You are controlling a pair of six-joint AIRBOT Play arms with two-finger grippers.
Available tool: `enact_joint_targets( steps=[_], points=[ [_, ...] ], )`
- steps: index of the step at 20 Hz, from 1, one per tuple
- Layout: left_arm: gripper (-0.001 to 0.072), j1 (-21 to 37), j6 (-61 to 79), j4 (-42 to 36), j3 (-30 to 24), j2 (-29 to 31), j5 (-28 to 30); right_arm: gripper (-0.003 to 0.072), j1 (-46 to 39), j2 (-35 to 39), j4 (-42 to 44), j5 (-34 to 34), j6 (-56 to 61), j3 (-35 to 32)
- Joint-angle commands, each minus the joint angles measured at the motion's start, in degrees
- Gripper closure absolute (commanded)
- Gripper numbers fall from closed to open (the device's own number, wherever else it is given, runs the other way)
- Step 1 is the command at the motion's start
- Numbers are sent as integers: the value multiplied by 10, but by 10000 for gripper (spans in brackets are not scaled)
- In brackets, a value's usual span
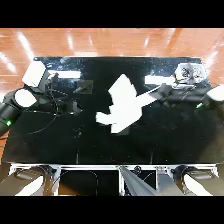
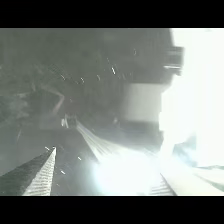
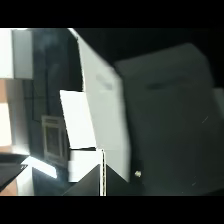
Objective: Fold the box and place the chain.
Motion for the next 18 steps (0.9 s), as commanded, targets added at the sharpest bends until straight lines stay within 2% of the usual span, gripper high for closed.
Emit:
enact_joint_targets(
  steps=[1, 3, 4, 8, 11, 14, 18],
  points=[
    [100, -32, 2, -20, -29, 9, -1, 647, 178, 35, 0, -224, 80, -101],
    [99, -50, 14, -31, -32, 10, -17, 647, 260, 35, -1, -333, 80, -129],
    [99, -59, 19, -32, -32, 10, -19, 647, 280, 35, -9, -357, 80, -141],
    [100, -63, 22, -31, -32, 10, 5, 646, 286, 34, -42, -316, 80, -182],
    [100, -63, 23, -35, -32, 4, 20, 647, 286, 34, -58, -303, 80, -188],
    [100, -62, 24, -76, -32, -14, 13, 647, 287, 35, -119, -340, 76, -188],
    [100, -56, 40, -80, -32, -24, 45, 648, 288, 35, -211, -374, 60, -188]
  ],
)
